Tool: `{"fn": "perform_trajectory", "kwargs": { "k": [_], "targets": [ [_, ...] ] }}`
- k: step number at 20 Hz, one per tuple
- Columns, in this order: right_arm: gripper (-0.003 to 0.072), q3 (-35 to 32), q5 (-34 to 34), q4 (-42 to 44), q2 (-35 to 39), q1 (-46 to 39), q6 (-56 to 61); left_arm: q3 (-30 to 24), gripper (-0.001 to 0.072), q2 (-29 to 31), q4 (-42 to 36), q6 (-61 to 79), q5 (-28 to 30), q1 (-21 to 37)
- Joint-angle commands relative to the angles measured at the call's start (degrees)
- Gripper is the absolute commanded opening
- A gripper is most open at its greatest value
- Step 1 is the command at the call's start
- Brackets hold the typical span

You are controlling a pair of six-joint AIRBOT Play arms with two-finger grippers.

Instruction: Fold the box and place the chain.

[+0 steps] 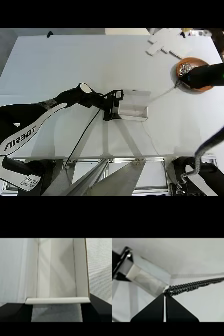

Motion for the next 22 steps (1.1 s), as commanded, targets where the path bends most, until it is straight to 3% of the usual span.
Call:
{"fn": "perform_trajectory", "kwargs": {
  "k": [1, 5, 13, 22],
  "targets": [
    [0.0013, -1.0, 1.0, 2.2, 3.7, 5.5, 0.0, 0.0, 0.0133, 0.0, 0.0, 0.0, 0.0, 0.0],
    [0.0013, -2.2, -0.4, 3.5, 4.2, 10.7, 0.0, 0.0, 0.0133, 0.0, 0.0, 0.0, 0.0, 0.0],
    [0.0013, -15.1, -15.4, 3.8, 1.9, 18.8, -1.1, 0.0, 0.0133, 0.0, 0.0, 0.0, 0.0, 0.0],
    [0.0012, -18.5, -24.4, 3.8, -13.0, 26.6, -3.0, 0.0, 0.0133, 0.0, 0.0, 0.0, 0.0, 0.0]
  ]
}}
